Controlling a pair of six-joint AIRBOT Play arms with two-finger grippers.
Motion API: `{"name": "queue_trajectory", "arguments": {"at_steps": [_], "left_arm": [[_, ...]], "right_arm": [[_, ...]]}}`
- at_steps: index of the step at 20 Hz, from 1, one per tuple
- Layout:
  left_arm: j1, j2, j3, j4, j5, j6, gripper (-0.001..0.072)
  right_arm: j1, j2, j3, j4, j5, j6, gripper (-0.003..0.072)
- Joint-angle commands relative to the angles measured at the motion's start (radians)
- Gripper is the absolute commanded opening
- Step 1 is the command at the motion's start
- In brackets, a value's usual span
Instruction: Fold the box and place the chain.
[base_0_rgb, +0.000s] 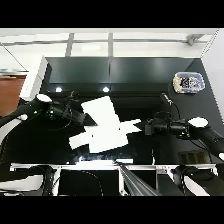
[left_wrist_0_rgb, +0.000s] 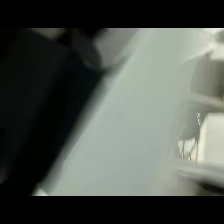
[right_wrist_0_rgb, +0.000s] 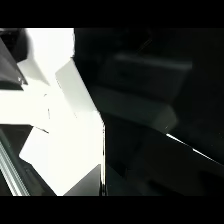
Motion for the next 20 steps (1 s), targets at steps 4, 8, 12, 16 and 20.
{"name": "queue_trajectory", "arguments": {"at_steps": [4, 8, 12, 16, 20], "left_arm": [[0.004, -0.106, 0.106, 0.051, -0.114, 0.176, 0.0174], [-0.028, -0.108, 0.127, 0.126, -0.134, 0.236, 0.0081], [-0.028, -0.103, 0.131, 0.142, -0.119, 0.256, 0.0023], [-0.077, -0.036, 0.131, 0.152, -0.033, 0.265, 0.002], [-0.24, 0.119, 0.108, 0.217, 0.238, 0.45, 0.0021]], "right_arm": [[0.002, 0.001, -0.001, -0.011, -0.002, 0.0, 0.001], [0.001, 0.001, -0.001, -0.018, -0.029, 0.0, 0.001], [0.0, 0.001, 0.005, -0.058, -0.067, 0.005, 0.0368], [-0.076, 0.001, 0.143, -0.311, 0.057, 0.037, 0.0557], [-0.13, 0.001, 0.35, -0.549, 0.232, -0.002, 0.0556]]}}
